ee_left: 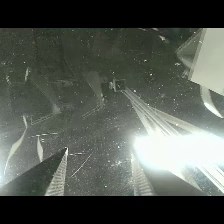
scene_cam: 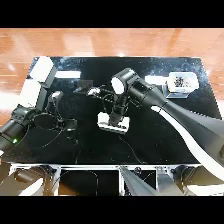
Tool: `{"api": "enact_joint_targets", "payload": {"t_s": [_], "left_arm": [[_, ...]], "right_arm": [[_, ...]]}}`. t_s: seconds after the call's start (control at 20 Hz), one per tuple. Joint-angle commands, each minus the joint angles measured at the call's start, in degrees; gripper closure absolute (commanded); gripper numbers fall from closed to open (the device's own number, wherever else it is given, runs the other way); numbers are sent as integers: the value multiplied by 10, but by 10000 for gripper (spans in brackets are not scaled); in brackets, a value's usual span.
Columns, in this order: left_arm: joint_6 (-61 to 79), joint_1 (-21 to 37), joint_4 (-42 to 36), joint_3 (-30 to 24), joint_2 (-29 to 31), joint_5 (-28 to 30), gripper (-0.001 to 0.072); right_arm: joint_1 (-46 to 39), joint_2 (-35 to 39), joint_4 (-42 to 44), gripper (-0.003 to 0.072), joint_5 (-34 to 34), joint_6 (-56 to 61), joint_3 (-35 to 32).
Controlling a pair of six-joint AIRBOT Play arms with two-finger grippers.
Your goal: Fold the box and place the chain.
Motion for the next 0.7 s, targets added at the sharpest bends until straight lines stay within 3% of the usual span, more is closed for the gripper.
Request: {"api": "enact_joint_targets", "payload": {"t_s": [0.0,0.55,0.65], "left_arm": [[0,0,0,0,0,-1,205],[0,0,0,0,0,-1,205],[0,0,0,0,0,-1,205]], "right_arm": [[8,-1,6,440,0,3,0],[9,-2,-7,442,-7,6,0],[9,-2,-17,523,-8,6,0]]}}
